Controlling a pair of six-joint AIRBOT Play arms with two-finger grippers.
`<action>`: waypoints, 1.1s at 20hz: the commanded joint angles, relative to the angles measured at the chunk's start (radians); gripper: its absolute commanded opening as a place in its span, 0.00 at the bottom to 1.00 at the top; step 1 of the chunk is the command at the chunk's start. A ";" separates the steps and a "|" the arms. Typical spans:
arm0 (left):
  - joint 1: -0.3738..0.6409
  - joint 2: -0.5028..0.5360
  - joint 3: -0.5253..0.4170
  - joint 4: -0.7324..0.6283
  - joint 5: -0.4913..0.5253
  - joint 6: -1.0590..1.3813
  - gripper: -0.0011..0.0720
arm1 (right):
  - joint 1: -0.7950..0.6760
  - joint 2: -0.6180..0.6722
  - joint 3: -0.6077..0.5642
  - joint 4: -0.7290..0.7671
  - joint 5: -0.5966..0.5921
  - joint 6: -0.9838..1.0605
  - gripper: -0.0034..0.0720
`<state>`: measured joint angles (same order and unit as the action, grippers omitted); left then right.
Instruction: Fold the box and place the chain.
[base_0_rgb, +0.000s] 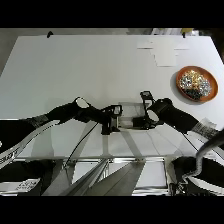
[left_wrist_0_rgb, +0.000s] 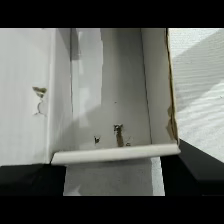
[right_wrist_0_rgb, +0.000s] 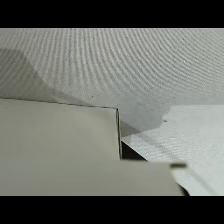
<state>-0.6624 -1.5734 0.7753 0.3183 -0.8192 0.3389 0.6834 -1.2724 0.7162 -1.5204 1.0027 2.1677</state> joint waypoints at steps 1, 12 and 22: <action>0.000 -0.001 0.000 0.000 -0.001 0.000 0.30 | 0.001 0.043 0.001 -0.007 0.003 -0.016 0.37; 0.000 -0.001 0.000 0.000 -0.001 0.000 0.30 | -0.105 0.242 0.075 -0.079 0.243 -0.252 0.60; 0.000 -0.001 0.000 0.000 0.000 0.000 0.30 | -0.750 0.072 0.457 -0.080 0.185 -0.687 0.33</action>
<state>-0.6632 -1.5742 0.7753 0.3180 -0.8204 0.3393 0.1135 -1.1297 1.0931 -1.6012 1.2198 1.6089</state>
